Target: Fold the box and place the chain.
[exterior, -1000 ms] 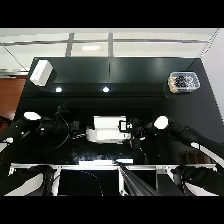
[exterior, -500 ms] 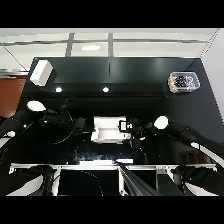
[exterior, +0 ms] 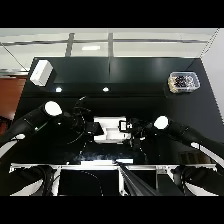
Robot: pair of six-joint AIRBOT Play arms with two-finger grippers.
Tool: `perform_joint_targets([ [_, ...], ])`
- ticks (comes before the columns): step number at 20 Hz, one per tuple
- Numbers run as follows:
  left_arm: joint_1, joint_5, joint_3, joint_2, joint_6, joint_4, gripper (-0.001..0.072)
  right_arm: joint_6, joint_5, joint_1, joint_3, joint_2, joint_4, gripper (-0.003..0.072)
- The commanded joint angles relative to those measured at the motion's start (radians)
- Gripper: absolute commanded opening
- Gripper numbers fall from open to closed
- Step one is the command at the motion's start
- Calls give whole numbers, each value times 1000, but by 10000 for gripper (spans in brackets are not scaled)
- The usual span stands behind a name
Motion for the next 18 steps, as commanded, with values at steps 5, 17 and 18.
perform_joint_targets([
  [5,-118,105,22,-3,-396,299,649,0,0,0,0,-1,0,423],
  [17,-319,-26,189,-109,-732,645,605,0,0,0,0,-1,0,423],
  [18,-345,-53,217,-123,-784,705,528,0,0,0,0,-1,0,422],
])
